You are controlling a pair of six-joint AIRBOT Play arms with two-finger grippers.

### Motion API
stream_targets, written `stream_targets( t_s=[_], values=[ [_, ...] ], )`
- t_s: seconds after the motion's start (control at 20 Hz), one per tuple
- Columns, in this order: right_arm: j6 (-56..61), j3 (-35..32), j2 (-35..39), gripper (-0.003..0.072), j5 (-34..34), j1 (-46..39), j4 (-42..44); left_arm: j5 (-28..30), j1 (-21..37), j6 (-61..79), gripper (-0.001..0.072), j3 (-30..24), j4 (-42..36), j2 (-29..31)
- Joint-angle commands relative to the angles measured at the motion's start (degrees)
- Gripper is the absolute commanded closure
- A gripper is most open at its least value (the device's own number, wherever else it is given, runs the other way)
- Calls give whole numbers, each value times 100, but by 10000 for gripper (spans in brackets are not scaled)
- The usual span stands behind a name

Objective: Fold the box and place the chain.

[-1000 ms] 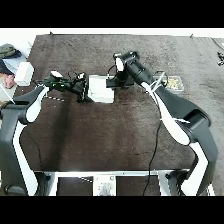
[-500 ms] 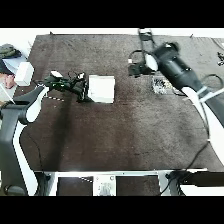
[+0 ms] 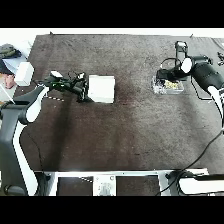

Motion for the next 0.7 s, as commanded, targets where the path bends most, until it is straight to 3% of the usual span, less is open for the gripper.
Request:
stream_targets(
  t_s=[0.0, 0.1, 0.15, 0.3, 0.65],
  values=[
    [-584, 101, -498, 317, -146, -420, 535, 2, 7, 2, 295, 4, 2, -2],
    [-654, 376, -866, 320, -39, -450, 535, 0, 7, 2, 294, 4, 2, -2],
    [-785, 542, -1034, 415, 101, -450, 557, 0, 7, 2, 294, 4, 2, -2],
    [-850, 955, -1436, 414, 345, -450, 579, 0, 7, 2, 294, 4, 2, -2],
    [-1237, 997, -1624, 415, 612, -442, 920, 0, 7, 2, 294, 4, 2, -2]
  ],
)
